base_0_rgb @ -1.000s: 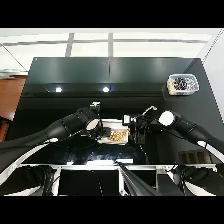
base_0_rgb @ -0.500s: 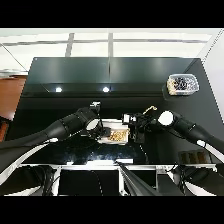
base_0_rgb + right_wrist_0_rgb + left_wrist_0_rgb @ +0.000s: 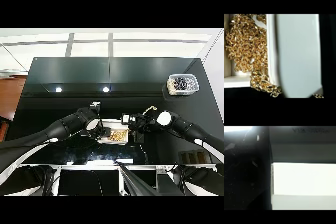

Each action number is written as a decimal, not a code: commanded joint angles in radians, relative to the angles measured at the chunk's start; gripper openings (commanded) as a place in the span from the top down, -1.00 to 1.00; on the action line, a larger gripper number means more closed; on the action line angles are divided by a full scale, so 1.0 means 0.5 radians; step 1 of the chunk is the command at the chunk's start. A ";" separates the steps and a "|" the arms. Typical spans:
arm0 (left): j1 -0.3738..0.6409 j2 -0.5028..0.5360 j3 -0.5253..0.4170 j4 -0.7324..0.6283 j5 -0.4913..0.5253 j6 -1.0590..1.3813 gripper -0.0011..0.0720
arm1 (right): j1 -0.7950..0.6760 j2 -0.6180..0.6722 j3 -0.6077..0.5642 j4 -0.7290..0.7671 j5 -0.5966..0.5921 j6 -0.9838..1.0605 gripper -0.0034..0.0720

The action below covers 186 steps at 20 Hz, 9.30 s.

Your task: Fold the box and place the chain.

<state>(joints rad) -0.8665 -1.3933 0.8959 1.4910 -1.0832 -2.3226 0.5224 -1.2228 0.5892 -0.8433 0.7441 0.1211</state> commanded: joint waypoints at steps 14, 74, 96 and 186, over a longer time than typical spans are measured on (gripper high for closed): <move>0.001 0.000 0.001 -0.001 0.000 0.001 0.88 | -0.009 0.446 0.065 -0.414 0.426 0.876 0.84; 0.001 0.000 0.001 -0.005 0.002 0.001 0.88 | -0.813 -0.130 0.237 -0.780 -0.195 1.511 -0.03; 0.001 0.000 0.001 0.002 0.003 0.000 0.88 | -0.813 0.622 0.333 -0.626 0.468 1.582 0.84; 0.092 0.385 0.232 0.241 -0.462 0.563 -0.62 | -1.003 0.732 0.228 -0.136 0.748 1.703 -0.95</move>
<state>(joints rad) -0.8261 -1.2785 1.0004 1.5784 -1.2278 -2.2154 0.0216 -0.8562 0.7033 -0.8959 1.1172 0.9737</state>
